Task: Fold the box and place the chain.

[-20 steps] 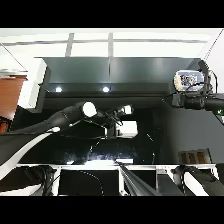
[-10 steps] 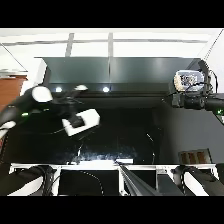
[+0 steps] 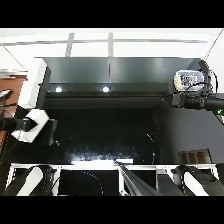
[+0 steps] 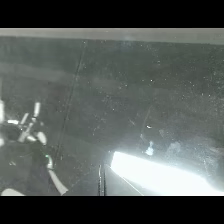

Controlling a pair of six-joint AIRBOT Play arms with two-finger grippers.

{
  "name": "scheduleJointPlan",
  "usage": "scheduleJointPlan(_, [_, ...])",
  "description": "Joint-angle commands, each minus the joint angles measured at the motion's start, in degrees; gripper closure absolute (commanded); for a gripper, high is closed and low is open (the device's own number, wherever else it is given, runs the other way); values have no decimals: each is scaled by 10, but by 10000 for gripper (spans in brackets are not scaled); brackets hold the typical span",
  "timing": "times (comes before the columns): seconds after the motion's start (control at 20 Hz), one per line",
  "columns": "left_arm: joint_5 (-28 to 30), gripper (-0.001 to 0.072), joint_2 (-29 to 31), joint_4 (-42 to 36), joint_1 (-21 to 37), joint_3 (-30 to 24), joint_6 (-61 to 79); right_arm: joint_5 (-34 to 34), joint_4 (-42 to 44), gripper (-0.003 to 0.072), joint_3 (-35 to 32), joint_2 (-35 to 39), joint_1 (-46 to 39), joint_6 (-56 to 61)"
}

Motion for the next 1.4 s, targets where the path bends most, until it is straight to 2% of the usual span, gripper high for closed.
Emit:
scheduleJointPlan(0.0, [80,373,-7,-14,127,-5,79,1,2,646,0,0,0,1])
scheduleJointPlan(0.1, [136,374,-28,-38,149,-4,113,0,2,646,0,0,0,11])
scheduleJointPlan(0.3, [201,373,-76,-111,135,-2,209,0,2,646,0,0,0,38])
scheduleJointPlan(0.5, [212,362,-120,-147,117,-1,232,0,2,646,0,0,1,47])
scheduleJointPlan(0.55, [212,309,-128,-147,111,-1,231,0,2,646,0,0,1,48])
scheduleJointPlan(0.6, [213,124,-133,-146,105,-1,231,0,2,646,0,0,1,49])
scheduleJointPlan(0.65, [228,-11,-134,-147,99,-1,229,0,2,646,0,0,1,50])
scheduleJointPlan(0.8, [221,-11,-104,-147,93,20,194,1,2,646,0,0,1,50])
scheduleJointPlan(0.95, [208,-11,-41,-159,90,54,164,0,2,646,0,0,1,50])
scheduleJointPlan(1.1, [175,-11,20,-258,54,81,164,-11,1,646,0,0,1,50])
scheduleJointPlan(1.15, [168,39,35,-299,30,81,159,-12,-1,645,0,0,1,49])
scheduleJointPlan(1.2, [157,222,45,-332,-2,81,148,-11,-10,646,0,0,1,50])
scheduleJointPlan(1.25, [139,523,52,-349,-43,81,129,-9,-28,646,0,0,1,50])
scheduleJointPlan(1.3, [118,687,55,-350,-89,81,123,-7,-55,645,0,1,1,50])
scheduleJointPlan(1.35, [101,688,56,-347,-145,80,122,-5,-86,646,0,6,1,50])
